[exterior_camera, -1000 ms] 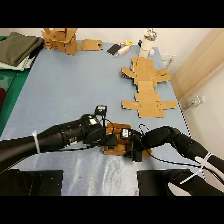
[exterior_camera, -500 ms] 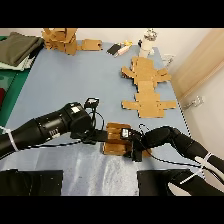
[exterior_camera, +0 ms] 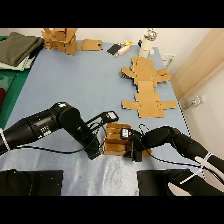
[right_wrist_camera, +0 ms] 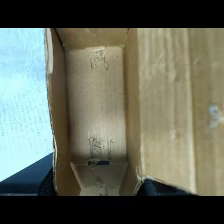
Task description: Fold the box.
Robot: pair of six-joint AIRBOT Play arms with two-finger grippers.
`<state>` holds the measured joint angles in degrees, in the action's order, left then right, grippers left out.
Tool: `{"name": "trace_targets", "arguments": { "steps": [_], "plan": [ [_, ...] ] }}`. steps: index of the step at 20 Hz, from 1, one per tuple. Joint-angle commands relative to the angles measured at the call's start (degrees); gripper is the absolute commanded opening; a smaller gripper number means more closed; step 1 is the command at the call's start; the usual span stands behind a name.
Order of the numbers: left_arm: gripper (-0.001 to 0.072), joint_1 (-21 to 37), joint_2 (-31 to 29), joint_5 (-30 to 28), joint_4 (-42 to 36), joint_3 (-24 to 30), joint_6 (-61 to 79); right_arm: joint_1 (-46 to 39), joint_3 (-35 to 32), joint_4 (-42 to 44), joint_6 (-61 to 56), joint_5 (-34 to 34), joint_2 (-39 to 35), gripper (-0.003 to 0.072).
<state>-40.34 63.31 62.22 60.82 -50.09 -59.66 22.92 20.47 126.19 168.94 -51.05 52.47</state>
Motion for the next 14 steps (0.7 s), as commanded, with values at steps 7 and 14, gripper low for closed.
{"name": "trace_targets", "arguments": {
  "steps": [7, 14],
  "plan": [
    [0.0012, 14.3, -0.1, -19.4, -27.6, 18.5, 64.5, 0.0, 0.0, -0.4, 0.0, -0.1, 0.0, 0.0495],
    [0.072, 15.6, 3.3, -19.1, -31.6, 21.0, 81.6, 0.0, 0.0, -0.4, 0.0, -0.1, 0.0, 0.0495]
  ]
}}
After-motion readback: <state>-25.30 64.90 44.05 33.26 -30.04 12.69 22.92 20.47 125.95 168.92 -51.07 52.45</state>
